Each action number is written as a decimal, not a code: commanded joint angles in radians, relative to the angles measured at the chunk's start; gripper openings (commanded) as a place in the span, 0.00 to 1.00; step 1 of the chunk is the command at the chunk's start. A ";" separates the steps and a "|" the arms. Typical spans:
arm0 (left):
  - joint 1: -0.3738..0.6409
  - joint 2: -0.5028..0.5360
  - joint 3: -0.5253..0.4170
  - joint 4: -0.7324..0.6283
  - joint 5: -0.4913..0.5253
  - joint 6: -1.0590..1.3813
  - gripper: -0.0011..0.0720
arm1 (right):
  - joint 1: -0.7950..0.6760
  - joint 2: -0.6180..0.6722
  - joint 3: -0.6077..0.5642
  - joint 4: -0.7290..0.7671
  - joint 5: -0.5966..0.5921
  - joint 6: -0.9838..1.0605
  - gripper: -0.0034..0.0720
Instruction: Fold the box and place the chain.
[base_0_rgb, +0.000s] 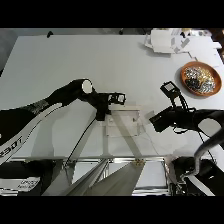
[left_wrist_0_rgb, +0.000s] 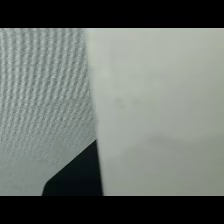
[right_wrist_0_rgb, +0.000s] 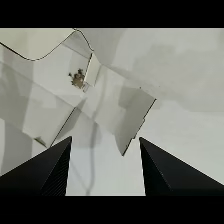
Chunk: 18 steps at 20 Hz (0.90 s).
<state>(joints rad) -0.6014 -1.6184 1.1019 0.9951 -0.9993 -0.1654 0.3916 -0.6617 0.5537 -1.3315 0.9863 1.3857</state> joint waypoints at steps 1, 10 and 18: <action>-0.001 0.000 0.001 0.000 0.000 0.000 0.03 | 0.001 0.001 0.001 0.000 0.000 0.000 0.65; -0.001 0.000 0.001 0.000 0.000 0.000 0.03 | 0.001 0.001 0.001 0.000 0.001 -0.036 0.65; -0.001 0.000 0.001 0.000 0.000 0.000 0.03 | 0.001 -0.012 0.001 0.181 0.003 -0.504 0.07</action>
<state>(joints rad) -0.6014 -1.6184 1.1019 0.9951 -0.9993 -0.1654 0.3916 -0.6662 0.5537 -1.2564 0.9863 1.0805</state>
